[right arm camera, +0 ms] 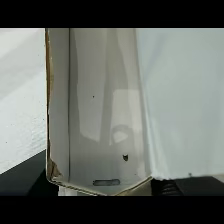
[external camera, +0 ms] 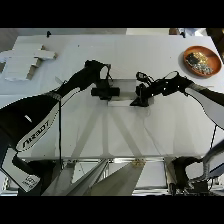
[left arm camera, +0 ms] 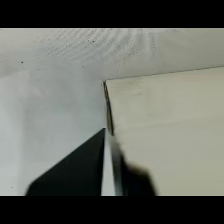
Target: Fold the box and place the chain.
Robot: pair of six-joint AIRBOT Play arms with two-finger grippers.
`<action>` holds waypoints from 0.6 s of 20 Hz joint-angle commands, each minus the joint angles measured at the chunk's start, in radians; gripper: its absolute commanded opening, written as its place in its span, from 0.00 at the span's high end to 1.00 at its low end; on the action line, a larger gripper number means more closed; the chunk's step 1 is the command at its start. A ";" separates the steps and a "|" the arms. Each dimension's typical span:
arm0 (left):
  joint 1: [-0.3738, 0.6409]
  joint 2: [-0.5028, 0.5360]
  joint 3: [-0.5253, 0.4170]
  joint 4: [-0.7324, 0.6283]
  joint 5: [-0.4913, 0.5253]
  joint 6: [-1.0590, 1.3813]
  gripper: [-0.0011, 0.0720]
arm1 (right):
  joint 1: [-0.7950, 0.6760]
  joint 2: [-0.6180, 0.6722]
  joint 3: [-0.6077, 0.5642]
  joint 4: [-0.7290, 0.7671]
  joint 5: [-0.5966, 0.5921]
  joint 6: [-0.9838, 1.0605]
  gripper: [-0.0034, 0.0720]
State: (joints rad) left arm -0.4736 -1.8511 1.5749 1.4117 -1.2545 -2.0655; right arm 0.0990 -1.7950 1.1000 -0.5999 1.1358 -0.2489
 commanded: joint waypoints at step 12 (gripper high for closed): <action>0.048 0.060 0.000 -0.154 0.001 0.114 0.34 | 0.000 0.000 0.000 0.001 0.001 0.005 0.35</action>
State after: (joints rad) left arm -0.4538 -1.8217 1.5745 1.3216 -1.2575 -2.0365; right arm 0.0986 -1.7950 1.1000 -0.5995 1.1362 -0.2436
